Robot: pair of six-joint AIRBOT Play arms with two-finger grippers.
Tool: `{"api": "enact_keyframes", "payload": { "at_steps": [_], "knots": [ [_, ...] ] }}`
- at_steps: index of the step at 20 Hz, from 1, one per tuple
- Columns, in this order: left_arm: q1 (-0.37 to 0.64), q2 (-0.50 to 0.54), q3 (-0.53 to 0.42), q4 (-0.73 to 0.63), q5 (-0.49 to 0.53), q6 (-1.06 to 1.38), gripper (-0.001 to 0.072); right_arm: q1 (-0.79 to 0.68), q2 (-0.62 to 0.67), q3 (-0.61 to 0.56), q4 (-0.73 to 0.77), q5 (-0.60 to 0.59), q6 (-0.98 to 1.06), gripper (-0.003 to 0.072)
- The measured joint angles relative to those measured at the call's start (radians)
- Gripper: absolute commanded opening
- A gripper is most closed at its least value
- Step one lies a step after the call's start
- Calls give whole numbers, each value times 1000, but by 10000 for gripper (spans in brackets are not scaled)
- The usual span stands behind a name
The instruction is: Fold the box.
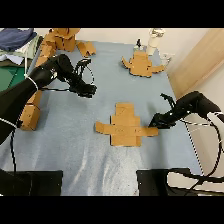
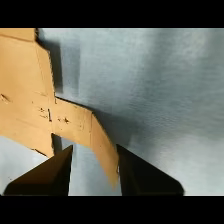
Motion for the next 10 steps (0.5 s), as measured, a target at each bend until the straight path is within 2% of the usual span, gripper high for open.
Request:
{"api": "enact_keyframes", "payload": {
  "at_steps": [2,6,7,8,9,10],
  "knots": [
    [0,0,0,0,0,0,10,5,-4,-14,17,6,-4,294],
    [0,0,0,0,0,0,9,7,-7,-26,50,-11,-6,290],
    [0,0,0,0,0,0,9,8,-7,-27,60,-17,-7,245],
    [0,0,0,0,0,0,10,9,-7,-28,72,-23,-10,158],
    [0,0,0,0,0,0,9,13,-7,-28,79,-26,-11,146],
    [0,0,0,0,0,0,10,21,-7,-29,88,-28,-18,13]
  ]
}}
